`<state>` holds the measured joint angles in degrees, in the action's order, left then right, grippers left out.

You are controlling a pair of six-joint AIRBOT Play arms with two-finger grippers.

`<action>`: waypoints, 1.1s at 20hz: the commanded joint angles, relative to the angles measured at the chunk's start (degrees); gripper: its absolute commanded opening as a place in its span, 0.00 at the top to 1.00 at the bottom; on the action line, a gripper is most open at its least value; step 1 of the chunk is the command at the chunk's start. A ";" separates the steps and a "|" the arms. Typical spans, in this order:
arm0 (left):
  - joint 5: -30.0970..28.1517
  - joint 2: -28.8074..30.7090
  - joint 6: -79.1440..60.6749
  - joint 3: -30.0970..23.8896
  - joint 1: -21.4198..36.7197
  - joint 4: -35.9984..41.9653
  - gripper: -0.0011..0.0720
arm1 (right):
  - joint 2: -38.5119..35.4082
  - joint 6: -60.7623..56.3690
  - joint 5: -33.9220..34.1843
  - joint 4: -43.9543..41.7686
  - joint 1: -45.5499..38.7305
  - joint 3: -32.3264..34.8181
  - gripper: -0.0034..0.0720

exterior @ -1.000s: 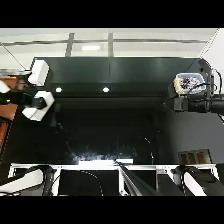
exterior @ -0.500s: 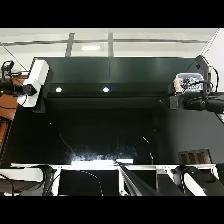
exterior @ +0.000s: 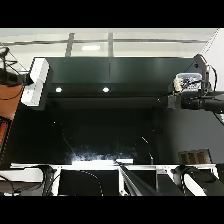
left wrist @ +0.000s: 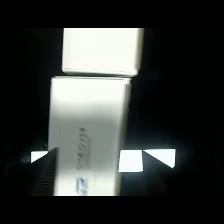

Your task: Fold the box and place the chain.

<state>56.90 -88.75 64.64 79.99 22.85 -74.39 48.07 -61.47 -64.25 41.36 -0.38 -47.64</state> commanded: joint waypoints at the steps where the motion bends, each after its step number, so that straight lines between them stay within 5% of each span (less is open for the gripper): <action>1: 11.41 6.88 9.86 1.70 0.02 -0.46 0.65 | -0.17 -3.19 -1.77 3.08 1.84 -0.02 0.94; 2: 13.68 9.14 11.37 1.31 0.07 0.00 0.93 | -0.35 -5.38 -2.60 6.25 2.47 -0.02 0.94; 5: 12.44 19.76 9.99 -6.62 -2.08 7.76 0.95 | -1.14 -9.84 1.25 17.25 6.54 1.27 0.94; 7: 5.25 29.88 6.60 -18.16 -6.54 10.34 0.95 | -1.29 -10.54 11.98 19.26 11.08 5.75 0.94; 10: -9.40 44.44 0.57 -40.15 -15.21 10.54 0.95 | -1.27 -10.56 37.20 19.58 16.68 15.19 0.94; 13: -18.38 53.79 -1.22 -55.47 -18.91 10.58 0.95 | -1.27 -10.56 46.71 19.85 15.54 17.18 0.94; 22: -18.18 56.22 -0.76 -56.78 -19.06 11.06 0.95 | -1.27 -10.56 42.42 21.27 13.38 17.18 0.94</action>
<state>39.55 -33.26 63.96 24.01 4.10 -63.61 46.85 -72.01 -22.22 62.41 13.10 -30.63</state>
